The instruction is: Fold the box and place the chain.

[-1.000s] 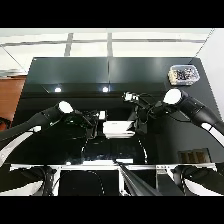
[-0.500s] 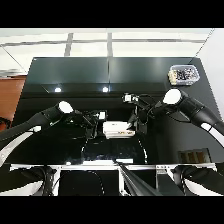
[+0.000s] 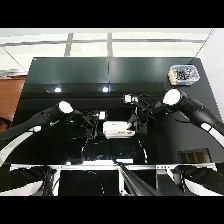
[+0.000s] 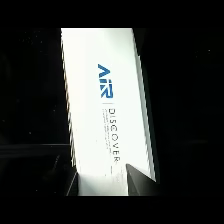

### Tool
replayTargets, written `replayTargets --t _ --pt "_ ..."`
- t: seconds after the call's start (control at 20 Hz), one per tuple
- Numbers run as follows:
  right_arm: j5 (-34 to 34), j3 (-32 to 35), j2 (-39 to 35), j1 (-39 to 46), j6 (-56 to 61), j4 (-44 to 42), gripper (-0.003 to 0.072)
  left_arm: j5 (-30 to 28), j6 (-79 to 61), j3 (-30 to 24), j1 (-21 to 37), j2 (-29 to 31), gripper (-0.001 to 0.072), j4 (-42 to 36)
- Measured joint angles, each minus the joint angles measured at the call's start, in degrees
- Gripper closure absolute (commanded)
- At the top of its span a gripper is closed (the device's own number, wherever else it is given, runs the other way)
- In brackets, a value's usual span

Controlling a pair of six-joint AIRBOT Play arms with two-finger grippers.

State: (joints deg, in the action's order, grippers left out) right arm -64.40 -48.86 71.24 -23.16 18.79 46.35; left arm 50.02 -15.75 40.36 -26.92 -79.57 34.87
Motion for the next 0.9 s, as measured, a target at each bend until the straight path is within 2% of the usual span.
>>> replayTargets --t 0.3,0.45,0.5,0.9 --pt "0.5 0.44 0.0 -0.81 -0.04 0.92 0.0382 0.09 0.02 0.0 0.0 0.02 0.0224 0.0" --pt "0.59 0.55 0.0 -0.94 -0.02 1.44 0.0357 0.07 0.0 0.0 0.0 0.02 0.0224 0.0" --pt "0.59 0.55 0.0 -0.94 -0.02 1.6 0.0294 0.07 -0.02 0.0 0.0 0.02 0.0224 0.0" --pt "0.48 0.42 -1.07 -0.98 0.11 4.92 0.0295 -0.09 -0.11 0.0 -0.04 -0.02 0.0224 -0.04"
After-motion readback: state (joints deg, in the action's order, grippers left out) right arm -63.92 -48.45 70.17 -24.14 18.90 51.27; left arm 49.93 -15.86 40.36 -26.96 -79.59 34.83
